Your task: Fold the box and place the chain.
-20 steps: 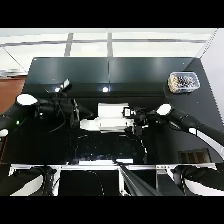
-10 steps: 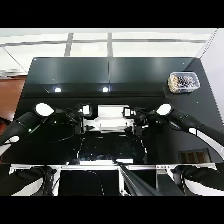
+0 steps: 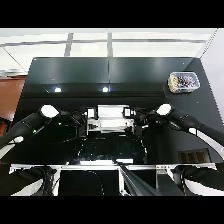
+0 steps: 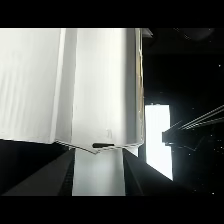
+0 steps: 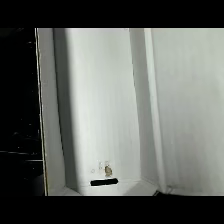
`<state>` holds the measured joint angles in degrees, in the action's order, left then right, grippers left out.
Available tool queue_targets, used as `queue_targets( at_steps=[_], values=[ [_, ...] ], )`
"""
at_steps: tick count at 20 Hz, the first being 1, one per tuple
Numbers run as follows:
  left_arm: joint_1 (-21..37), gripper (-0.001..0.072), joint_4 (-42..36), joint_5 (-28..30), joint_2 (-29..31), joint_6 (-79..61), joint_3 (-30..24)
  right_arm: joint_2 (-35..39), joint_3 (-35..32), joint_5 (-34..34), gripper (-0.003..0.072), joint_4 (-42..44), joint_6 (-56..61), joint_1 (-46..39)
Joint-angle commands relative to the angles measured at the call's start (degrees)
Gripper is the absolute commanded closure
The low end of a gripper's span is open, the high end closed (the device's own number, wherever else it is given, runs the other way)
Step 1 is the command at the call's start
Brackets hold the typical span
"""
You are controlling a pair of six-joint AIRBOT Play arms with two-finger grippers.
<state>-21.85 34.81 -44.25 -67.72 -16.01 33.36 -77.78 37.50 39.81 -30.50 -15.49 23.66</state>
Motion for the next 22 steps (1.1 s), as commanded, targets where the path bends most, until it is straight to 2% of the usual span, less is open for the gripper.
queue_targets(
  at_steps=[1,2,3,4,7,13,14,15,16,17,19,21,22],
  values=[
    [-0.48,0.0363,-0.37,0.81,-0.24,-0.04,-0.04,0.00,0.00,0.00,0.0594,0.02,0.02,0.02],
    [-0.48,0.0382,-0.70,0.76,-0.28,-0.04,-0.04,0.00,0.00,0.00,0.0594,0.02,0.02,0.02],
    [-0.48,0.0457,-1.62,0.70,-0.44,-0.04,-0.04,0.00,0.00,0.00,0.0594,0.02,0.02,0.02],
    [-0.70,0.0496,-3.61,0.96,-0.94,-0.04,-0.04,0.00,0.00,0.00,0.0594,0.02,0.02,0.02],
    [-2.01,0.0496,-11.96,0.22,-3.98,-0.09,-0.04,0.00,0.00,0.00,0.0594,0.02,0.02,0.02],
    [-3.06,0.0503,-14.27,1.25,-6.32,-0.04,0.02,0.00,0.00,0.00,0.0594,0.02,0.02,0.02],
    [-3.08,0.0606,-14.27,1.20,-6.32,-0.07,0.02,0.00,0.00,0.00,0.0594,0.02,0.02,0.02],
    [-3.08,0.0604,-14.25,1.20,-6.32,-0.07,0.02,0.00,-0.02,0.00,0.0594,0.02,0.02,0.02],
    [-3.08,0.0456,-14.27,1.20,-6.32,-0.09,0.02,0.00,-0.02,0.00,0.0594,0.02,0.02,0.02],
    [-3.08,0.0338,-14.27,1.20,-6.32,-0.07,0.02,0.00,-0.02,0.00,0.0594,0.02,0.02,0.02],
    [-3.08,0.0337,-14.23,1.20,-6.32,-0.09,0.02,0.00,0.00,0.00,0.0594,0.02,0.02,0.02],
    [-3.08,0.0500,-14.03,1.11,-6.32,-0.09,0.02,0.00,0.00,0.00,0.0594,0.02,0.02,0.02],
    [-3.08,0.0460,-14.10,1.09,-6.32,-0.09,0.02,0.00,0.00,0.00,0.0594,0.02,0.02,0.04]
  ],
)
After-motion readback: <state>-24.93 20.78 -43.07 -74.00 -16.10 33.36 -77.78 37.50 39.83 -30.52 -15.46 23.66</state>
